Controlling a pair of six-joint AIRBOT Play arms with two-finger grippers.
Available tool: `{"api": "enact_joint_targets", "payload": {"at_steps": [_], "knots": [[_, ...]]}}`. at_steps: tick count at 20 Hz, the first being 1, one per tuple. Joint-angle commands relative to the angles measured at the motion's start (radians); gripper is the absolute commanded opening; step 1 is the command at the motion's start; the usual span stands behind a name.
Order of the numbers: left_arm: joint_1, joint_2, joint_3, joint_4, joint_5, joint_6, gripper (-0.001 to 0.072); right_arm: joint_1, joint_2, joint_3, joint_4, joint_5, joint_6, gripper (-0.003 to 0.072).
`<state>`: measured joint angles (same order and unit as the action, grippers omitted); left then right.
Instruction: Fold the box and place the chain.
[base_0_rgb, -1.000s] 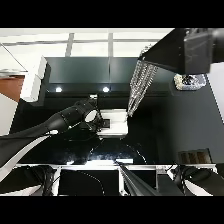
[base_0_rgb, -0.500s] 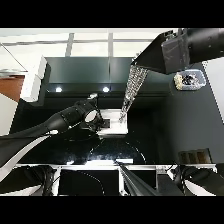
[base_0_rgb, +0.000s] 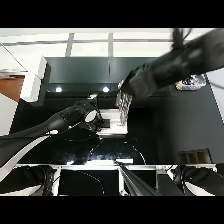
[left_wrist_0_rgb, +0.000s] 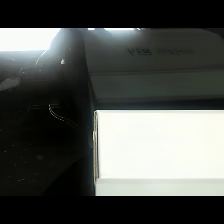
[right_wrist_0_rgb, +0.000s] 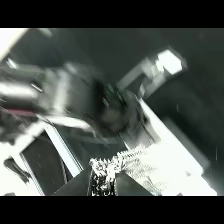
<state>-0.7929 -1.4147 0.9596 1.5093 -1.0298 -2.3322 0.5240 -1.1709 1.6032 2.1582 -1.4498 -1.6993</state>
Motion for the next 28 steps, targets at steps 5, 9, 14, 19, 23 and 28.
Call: {"api": "enact_joint_targets", "payload": {"at_steps": [5,9,14,19,23,28], "knots": [[0.000,0.000,0.001,-0.002,-0.002,0.002,0.0028,0.027,0.000,-0.201,-0.021,0.112,-0.001,0.0018],[0.000,0.000,0.001,-0.002,0.000,0.002,0.0028,0.065,-0.015,-0.215,0.019,0.154,-0.011,0.0017],[0.000,0.000,0.001,-0.003,-0.002,0.002,0.0028,0.070,-0.020,-0.321,-0.003,0.195,-0.011,0.0017],[0.000,0.000,0.001,-0.003,-0.002,0.002,0.0028,0.070,-0.024,-0.457,0.000,0.315,-0.009,0.0019],[0.000,0.000,0.001,-0.003,-0.002,0.002,0.0028,0.069,-0.024,-0.466,0.006,0.313,0.002,0.0523],[0.000,0.000,0.008,-0.003,-0.018,0.006,0.0028,-0.118,0.076,-0.454,-0.060,0.198,-0.007,0.0570]]}}
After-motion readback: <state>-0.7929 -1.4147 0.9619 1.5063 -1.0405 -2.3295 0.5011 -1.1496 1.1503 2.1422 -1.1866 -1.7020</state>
